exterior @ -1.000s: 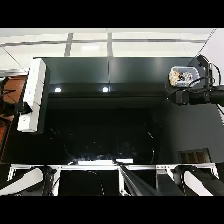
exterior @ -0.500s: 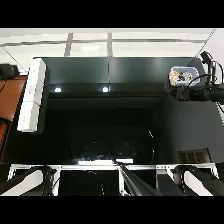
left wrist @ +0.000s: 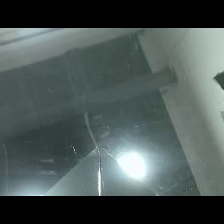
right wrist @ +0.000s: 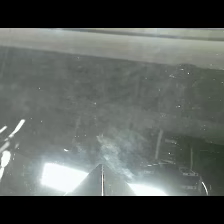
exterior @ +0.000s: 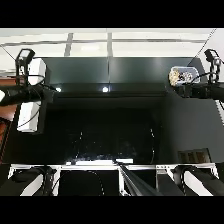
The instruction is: Fold the box and place the chain.
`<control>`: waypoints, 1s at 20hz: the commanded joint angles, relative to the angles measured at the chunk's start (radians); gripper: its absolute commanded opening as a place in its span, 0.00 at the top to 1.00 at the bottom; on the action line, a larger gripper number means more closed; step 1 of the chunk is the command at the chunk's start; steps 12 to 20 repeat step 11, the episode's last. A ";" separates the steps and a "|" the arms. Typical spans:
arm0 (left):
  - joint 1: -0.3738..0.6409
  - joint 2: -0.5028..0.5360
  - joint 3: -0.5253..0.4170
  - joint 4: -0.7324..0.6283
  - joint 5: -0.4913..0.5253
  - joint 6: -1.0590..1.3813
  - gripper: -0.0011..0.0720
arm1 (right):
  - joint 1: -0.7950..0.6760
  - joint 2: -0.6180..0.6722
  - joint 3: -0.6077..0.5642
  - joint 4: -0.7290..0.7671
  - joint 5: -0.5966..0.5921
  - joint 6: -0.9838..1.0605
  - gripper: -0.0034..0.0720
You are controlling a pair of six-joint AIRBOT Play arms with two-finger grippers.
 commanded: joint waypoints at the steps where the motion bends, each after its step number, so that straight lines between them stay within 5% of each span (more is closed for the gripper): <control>1: -0.034 0.040 -0.087 0.016 0.028 -0.003 0.95 | 0.000 0.000 0.001 -0.007 -0.009 0.000 0.94; 20: -0.034 0.031 -0.087 0.015 0.027 -0.003 0.95 | 0.000 0.000 0.001 -0.007 -0.009 0.000 0.94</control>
